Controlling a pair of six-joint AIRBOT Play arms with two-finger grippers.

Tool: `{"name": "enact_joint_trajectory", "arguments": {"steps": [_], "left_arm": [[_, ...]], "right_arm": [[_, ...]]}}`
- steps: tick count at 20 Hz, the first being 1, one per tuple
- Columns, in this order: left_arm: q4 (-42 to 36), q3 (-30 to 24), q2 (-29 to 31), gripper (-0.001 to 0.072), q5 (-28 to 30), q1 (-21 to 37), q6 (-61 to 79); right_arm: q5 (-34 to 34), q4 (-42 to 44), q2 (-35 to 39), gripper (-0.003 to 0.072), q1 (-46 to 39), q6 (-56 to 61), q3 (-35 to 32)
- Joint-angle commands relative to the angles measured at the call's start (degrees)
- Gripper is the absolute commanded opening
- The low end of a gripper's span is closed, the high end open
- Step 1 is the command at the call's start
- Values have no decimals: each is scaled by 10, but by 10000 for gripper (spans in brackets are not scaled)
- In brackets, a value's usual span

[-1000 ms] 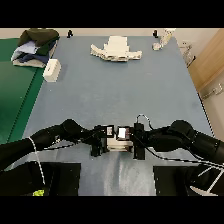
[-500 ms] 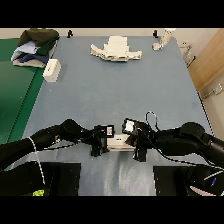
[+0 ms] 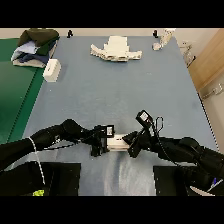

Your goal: Fold the box.

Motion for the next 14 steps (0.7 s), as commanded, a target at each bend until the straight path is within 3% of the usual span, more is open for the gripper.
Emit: {"name": "enact_joint_trajectory", "arguments": {"steps": [1, 9, 14], "left_arm": [[0, 0, 0, 524, 0, 0, 0], [0, 0, 0, 524, 0, 0, 0], [0, 0, 0, 524, 0, 0, 0]], "right_arm": [[30, 10, 2, 3, 28, 17, -14], [60, 5, 0, 3, 45, 23, -54], [59, 6, -38, 3, 46, 24, -54]]}}
